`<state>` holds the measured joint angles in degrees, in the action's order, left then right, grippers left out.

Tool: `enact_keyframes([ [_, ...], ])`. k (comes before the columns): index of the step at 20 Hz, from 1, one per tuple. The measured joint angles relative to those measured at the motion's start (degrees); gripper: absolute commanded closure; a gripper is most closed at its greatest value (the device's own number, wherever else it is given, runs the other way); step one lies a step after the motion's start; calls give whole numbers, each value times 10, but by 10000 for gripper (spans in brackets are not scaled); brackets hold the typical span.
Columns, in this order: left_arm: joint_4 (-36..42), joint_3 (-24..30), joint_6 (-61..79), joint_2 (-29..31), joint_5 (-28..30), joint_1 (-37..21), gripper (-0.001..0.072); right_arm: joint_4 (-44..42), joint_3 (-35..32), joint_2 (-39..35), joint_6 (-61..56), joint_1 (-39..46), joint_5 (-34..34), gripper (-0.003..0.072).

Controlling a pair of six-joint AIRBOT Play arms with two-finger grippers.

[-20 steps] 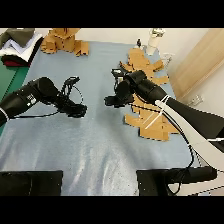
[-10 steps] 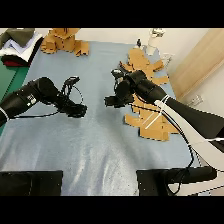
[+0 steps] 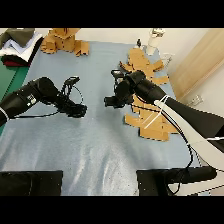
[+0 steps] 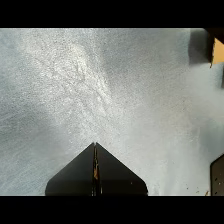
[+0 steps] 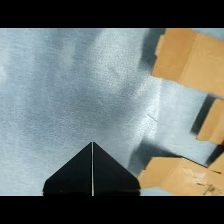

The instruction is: Fold the box.

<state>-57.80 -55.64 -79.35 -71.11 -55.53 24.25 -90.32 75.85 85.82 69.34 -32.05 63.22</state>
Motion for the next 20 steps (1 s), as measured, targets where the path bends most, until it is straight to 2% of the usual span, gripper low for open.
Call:
enact_keyframes([
  [3, 0, 0, 0, 0, 0, 0, 697, 26, 18, 2, -3, 25, 48, 681],
  [6, 0, 0, 0, 0, 0, 0, 697, 106, 49, -1, 13, 90, 176, 681],
  [9, 0, 0, 0, 0, 0, 0, 697, 171, 48, -16, 33, 185, 291, 680],
  [10, 0, 0, 0, 0, 0, 0, 697, 179, 39, -25, 39, 223, 315, 616],
  [11, 0, 0, 0, 0, 0, 0, 697, 184, 29, -35, 42, 257, 329, 483],
  [12, 0, 0, 0, 0, 0, 0, 697, 187, 16, -47, 46, 293, 339, 385],
  [13, 0, 0, 0, 0, 0, 0, 697, 187, 5, -58, 49, 325, 347, 301],
  [14, 0, 0, 0, 0, 0, 0, 697, 183, -5, -68, 55, 355, 350, 254],
  [17, 0, 0, 0, 0, 0, 0, 697, 162, -40, -99, 84, 440, 347, 238],
  [20, 0, 0, 0, 0, 0, 0, 697, 129, -85, -125, 129, 518, 310, 238],
])
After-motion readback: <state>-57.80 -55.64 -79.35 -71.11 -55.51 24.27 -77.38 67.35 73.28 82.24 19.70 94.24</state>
